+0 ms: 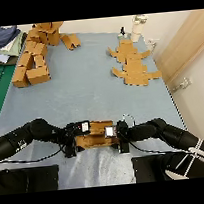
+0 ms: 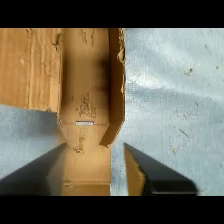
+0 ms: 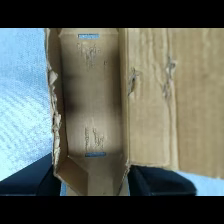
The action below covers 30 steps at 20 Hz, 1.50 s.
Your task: Fold the box.
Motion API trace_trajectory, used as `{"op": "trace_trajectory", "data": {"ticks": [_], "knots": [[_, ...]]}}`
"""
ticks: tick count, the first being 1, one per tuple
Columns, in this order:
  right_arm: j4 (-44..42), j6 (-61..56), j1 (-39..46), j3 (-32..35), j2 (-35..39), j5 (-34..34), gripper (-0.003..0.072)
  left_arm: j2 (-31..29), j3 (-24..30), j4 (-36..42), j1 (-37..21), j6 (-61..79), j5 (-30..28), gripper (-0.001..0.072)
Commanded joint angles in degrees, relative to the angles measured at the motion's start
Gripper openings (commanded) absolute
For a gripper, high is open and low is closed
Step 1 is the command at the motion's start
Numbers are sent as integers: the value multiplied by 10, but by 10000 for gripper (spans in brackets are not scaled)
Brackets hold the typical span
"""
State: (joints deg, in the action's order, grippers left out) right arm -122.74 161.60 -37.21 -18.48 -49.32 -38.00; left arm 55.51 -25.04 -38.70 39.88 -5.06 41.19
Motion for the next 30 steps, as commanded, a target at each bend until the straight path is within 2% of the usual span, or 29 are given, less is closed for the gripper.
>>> {"op": "trace_trajectory", "data": {"ticks": [1,2,6,7,8,15,20,26,27,28,29,30], "knots": [[0,0,0,0,0,0,506,2,9,41,0,32,-22,401],[0,0,0,0,0,0,506,2,9,42,0,32,-21,345],[0,0,0,0,0,0,506,2,9,45,0,32,-25,345],[0,0,0,0,0,0,506,2,9,46,1,34,-28,242],[0,0,0,0,0,0,506,2,9,51,1,48,-28,103],[0,0,0,0,0,0,506,4,10,93,14,75,-47,107],[0,0,0,0,0,0,506,28,9,135,37,105,-70,106],[0,0,0,0,0,0,506,31,9,135,44,105,-85,109],[0,0,0,0,0,0,506,31,10,134,44,105,-85,167],[0,0,0,0,0,0,506,31,9,135,44,104,-85,340],[0,0,0,0,0,0,506,31,9,135,44,104,-84,397],[0,0,0,0,0,0,506,31,10,135,44,104,-82,397]]}}
